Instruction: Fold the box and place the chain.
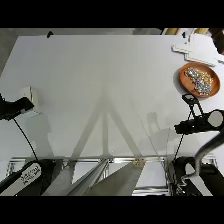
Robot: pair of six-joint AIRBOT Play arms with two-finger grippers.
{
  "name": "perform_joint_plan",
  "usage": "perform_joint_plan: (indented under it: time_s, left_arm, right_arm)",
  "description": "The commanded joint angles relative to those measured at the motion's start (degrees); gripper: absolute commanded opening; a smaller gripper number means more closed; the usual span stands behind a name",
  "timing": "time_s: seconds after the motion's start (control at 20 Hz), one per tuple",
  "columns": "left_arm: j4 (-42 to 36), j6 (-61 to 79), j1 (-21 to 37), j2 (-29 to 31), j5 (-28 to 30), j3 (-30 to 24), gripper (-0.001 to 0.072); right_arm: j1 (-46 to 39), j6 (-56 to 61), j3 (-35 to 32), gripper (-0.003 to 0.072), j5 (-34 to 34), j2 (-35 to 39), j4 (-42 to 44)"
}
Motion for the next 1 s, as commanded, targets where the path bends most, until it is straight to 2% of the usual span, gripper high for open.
perform_joint_plan:
  time_s: [0.0, 0.15, 0.4, 0.6, 0.75, 0.95]
  left_arm:
    - [1.0, -2.1, 0.0, 0.3, -0.5, 0.0, 0.0695]
    - [1.0, -2.0, -0.2, 3.8, -0.2, 0.0, 0.0694]
    - [1.0, -1.6, -5.2, 14.9, 2.6, 0.0, 0.0692]
    - [1.0, -1.7, -9.1, 22.2, 0.3, 0.0, 0.0692]
    - [1.0, -1.8, -11.1, 23.1, -2.7, 0.0, 0.0692]
    - [1.3, -1.8, -11.5, 23.0, -2.5, -0.2, 0.0692]
  right_arm:
    - [0.0, 0.0, 0.0, 0.002, 0.0, 0.0, 0.0]
    - [0.0, 0.0, 0.0, 0.002, 0.0, 0.0, 0.0]
    - [0.0, 0.0, 0.0, 0.002, 0.0, 0.0, 0.0]
    - [0.0, 0.0, 0.0, 0.002, 0.0, 0.0, 0.0]
    - [0.0, 0.0, 0.0, 0.002, 0.0, 0.0, 0.0]
    - [0.0, 0.0, 0.0, 0.002, 0.0, 0.0, 0.0]
